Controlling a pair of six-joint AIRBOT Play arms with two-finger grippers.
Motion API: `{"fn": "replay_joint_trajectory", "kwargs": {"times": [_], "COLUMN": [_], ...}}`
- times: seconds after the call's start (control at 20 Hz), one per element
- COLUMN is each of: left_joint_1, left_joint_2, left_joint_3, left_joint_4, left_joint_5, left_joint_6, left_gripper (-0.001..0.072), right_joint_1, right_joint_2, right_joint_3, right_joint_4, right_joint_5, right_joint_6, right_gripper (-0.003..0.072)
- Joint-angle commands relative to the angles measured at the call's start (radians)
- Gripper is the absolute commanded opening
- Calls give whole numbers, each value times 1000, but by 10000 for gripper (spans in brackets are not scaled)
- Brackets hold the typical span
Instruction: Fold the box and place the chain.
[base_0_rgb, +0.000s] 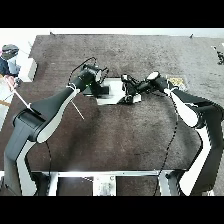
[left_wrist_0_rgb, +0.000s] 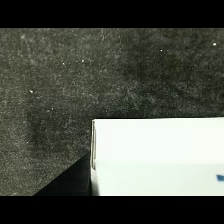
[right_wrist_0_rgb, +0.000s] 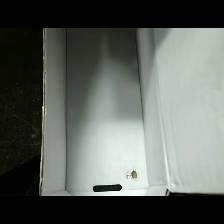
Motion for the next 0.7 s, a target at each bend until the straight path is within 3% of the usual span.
{"fn": "replay_joint_trajectory", "kwargs": {"times": [0.0,0.05,0.1,0.35,0.5,0.55,0.6,0.65], "left_joint_1": [0,0,0,0,0,0,0,0], "left_joint_2": [-1,-1,-1,5,6,6,8,10], "left_joint_3": [3,3,3,6,58,78,103,130], "left_joint_4": [-8,-8,-13,-24,-23,-23,-32,-37], "left_joint_5": [12,6,-1,-27,-92,-108,-131,-158], "left_joint_6": [5,5,5,40,83,100,131,153], "left_gripper": [42,196,281,288,316,454,720,711], "right_joint_1": [0,0,0,1,0,0,0,0], "right_joint_2": [0,0,0,0,0,0,0,0], "right_joint_3": [0,0,0,0,0,0,0,0], "right_joint_4": [0,0,0,0,0,0,0,0], "right_joint_5": [-2,-2,-2,-2,-2,-2,-2,-2], "right_joint_6": [-1,-1,0,-1,-1,-1,-1,-1], "right_gripper": [355,355,355,355,355,355,355,355]}}
